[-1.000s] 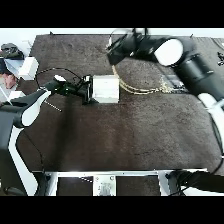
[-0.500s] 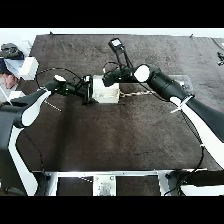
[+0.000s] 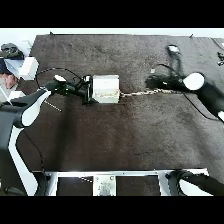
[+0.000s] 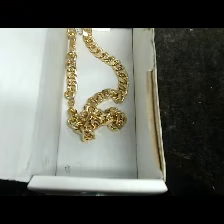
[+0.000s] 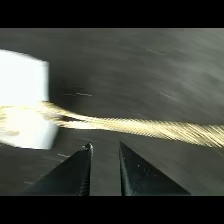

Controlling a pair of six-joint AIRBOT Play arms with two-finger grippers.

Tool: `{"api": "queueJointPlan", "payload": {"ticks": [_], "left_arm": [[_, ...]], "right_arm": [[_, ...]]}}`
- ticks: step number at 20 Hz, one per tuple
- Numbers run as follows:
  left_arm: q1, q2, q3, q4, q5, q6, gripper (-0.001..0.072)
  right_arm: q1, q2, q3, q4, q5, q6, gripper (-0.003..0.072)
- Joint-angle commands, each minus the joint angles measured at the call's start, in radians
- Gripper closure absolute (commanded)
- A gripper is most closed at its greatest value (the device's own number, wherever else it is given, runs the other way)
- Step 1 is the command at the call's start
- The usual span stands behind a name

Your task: Fold the box and place the chain.

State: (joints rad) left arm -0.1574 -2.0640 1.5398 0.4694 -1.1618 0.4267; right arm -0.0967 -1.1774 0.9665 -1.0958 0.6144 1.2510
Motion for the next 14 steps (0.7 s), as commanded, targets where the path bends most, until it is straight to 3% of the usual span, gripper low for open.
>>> {"api": "queueJointPlan", "payload": {"ticks": [1, 2, 3, 6, 14], "left_arm": [[0.000, 0.000, 0.000, 0.000, 0.000, 0.000, 0.0362], [0.000, 0.000, 0.000, 0.000, 0.000, 0.000, 0.0362], [0.000, 0.000, 0.000, 0.000, 0.000, 0.000, 0.0363], [0.000, 0.000, 0.000, 0.000, 0.000, 0.000, 0.0362], [0.000, 0.000, 0.000, 0.000, 0.000, 0.000, 0.0363]], "right_arm": [[-0.167, 0.060, -0.171, 0.001, -0.072, 0.081, 0.0452], [-0.187, 0.039, -0.188, 0.002, -0.105, 0.082, 0.0341], [-0.200, 0.013, -0.193, 0.006, -0.141, 0.082, 0.0292], [-0.204, -0.091, -0.180, 0.076, -0.227, 0.081, 0.0303], [-0.124, -0.355, -0.037, 0.154, -0.311, 0.074, 0.0304]]}}
